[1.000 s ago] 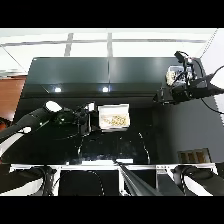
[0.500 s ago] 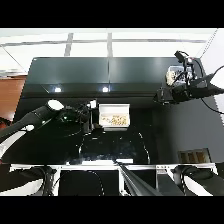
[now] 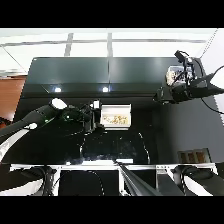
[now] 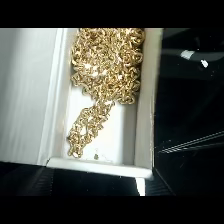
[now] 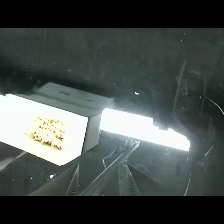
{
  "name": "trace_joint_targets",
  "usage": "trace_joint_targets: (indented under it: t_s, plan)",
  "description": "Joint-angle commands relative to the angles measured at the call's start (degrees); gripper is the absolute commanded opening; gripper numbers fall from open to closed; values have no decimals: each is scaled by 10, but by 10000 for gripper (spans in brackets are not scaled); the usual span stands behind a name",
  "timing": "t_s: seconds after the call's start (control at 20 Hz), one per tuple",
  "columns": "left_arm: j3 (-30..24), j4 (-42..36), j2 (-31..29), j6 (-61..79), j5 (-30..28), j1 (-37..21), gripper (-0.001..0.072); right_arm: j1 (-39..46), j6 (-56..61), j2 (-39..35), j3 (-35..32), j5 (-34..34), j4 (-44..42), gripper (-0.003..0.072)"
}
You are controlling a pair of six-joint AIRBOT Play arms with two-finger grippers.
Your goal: Fold the box and place the chain.
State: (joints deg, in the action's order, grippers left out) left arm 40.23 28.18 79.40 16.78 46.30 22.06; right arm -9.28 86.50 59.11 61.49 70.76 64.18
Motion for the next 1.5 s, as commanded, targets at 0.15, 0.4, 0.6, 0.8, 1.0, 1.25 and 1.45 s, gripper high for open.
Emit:
trace_joint_targets:
  t_s: [0.15, 0.4, 0.6, 0.8, 1.0, 1.25, 1.45]
  plan:
    - [1, 0, 0, 0, -2, 0, 443, -34, -6, 28, 0, -44, 0, 720]
    - [1, 1, 0, 0, -2, 0, 443, -78, -87, 105, 0, -232, -81, 720]
    - [1, 1, 0, 0, -2, 0, 443, -104, -339, 162, 0, -203, -150, 720]
    - [1, 1, 0, 0, -2, 0, 443, -104, -545, 164, 0, -146, -146, 720]
    - [1, 1, 0, 0, -2, 0, 443, -98, -634, 165, -13, -105, -207, 720]
    - [1, 1, 0, 0, -2, 0, 443, -100, -668, 164, -73, -78, -237, 720]
    - [1, 1, 0, 0, -2, 0, 443, -119, -733, 164, -76, -90, -237, 720]
